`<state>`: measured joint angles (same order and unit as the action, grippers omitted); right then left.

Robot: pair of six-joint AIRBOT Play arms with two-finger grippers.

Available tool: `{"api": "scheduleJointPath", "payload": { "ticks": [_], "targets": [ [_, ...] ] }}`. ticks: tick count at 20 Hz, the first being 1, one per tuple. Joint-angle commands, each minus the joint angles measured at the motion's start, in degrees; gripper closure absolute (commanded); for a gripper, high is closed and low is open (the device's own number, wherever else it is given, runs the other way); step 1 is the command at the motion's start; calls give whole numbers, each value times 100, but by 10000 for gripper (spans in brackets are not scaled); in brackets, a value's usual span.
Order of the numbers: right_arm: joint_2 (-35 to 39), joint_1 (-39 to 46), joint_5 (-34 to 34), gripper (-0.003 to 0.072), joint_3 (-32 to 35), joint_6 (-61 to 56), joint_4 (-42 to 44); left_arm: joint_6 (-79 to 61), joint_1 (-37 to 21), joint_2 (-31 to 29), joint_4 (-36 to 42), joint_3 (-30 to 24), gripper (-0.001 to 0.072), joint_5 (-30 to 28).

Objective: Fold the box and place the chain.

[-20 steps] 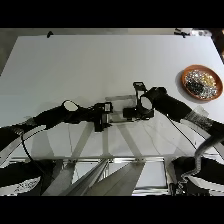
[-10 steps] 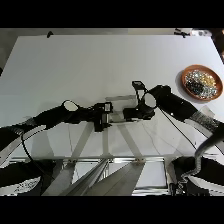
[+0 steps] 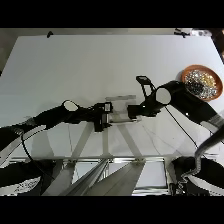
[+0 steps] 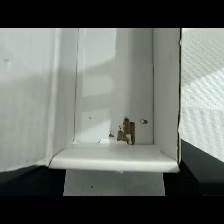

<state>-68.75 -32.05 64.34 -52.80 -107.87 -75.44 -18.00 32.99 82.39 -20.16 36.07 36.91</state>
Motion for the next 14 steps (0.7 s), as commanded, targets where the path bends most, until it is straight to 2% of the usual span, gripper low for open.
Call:
{"api": "scheduleJointPath", "payload": {
  "ticks": [1, 9, 10, 13, 14],
  "targets": [
    [302, 258, 404, 42, -7, 192, 26, 0, -4, -4, 0, 0, 557, 0],
    [734, 715, 708, 53, -7, 691, 210, 0, -4, -4, 0, 0, 557, -2],
    [859, 782, 710, 123, -4, 796, 212, 0, -4, -4, 0, 0, 557, -2],
    [1263, 1115, 721, 187, -4, 1010, 210, 0, -4, -4, 0, 0, 557, -2],
    [1392, 1270, 763, 275, -2, 1130, 205, 0, -4, -4, 0, 0, 557, -2]
  ]
}}
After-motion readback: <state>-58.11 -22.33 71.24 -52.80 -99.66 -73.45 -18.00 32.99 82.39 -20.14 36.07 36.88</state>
